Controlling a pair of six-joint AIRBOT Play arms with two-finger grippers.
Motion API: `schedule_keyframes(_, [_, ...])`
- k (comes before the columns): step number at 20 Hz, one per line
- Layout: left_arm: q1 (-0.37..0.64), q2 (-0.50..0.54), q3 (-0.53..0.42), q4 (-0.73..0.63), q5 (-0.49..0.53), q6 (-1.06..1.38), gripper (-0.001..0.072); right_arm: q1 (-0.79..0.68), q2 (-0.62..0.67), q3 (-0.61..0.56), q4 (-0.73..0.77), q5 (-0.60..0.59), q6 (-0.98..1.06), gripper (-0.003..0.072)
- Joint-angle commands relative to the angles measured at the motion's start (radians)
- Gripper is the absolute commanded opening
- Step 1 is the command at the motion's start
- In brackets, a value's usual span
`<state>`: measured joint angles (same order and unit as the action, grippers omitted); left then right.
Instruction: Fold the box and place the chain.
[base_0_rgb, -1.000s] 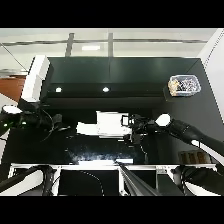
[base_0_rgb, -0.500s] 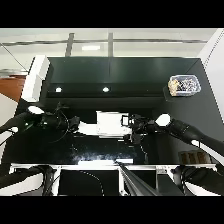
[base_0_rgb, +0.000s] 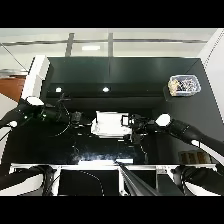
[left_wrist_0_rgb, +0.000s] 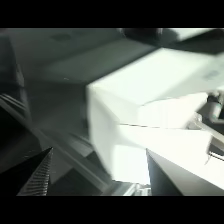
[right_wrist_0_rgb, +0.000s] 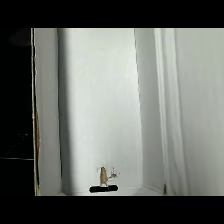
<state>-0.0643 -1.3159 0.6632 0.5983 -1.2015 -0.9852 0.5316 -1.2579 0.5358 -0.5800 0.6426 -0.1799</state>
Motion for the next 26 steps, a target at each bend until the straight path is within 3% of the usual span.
schedule_keyframes(1, [-0.059,0.013,0.048,-0.003,-0.035,0.010,0.0712,0.001,0.000,0.000,0.000,0.000,0.000,0.0529])
schedule_keyframes(7, [-0.239,0.013,0.052,0.128,0.119,-0.157,0.0709,0.001,0.000,0.000,0.000,0.000,0.000,0.0529])
schedule_keyframes(14, [-0.316,0.013,0.052,0.173,0.208,-0.309,0.0706,0.001,0.000,0.000,0.000,0.000,0.000,0.0529])
schedule_keyframes(19, [-0.399,0.014,0.068,0.297,0.249,-0.514,0.0680,0.001,0.000,0.000,0.000,0.000,0.000,0.0529])
schedule_keyframes(26, [-0.608,0.013,0.219,0.752,0.215,-0.978,0.0649,0.001,0.000,0.000,0.000,0.000,0.000,0.0529])
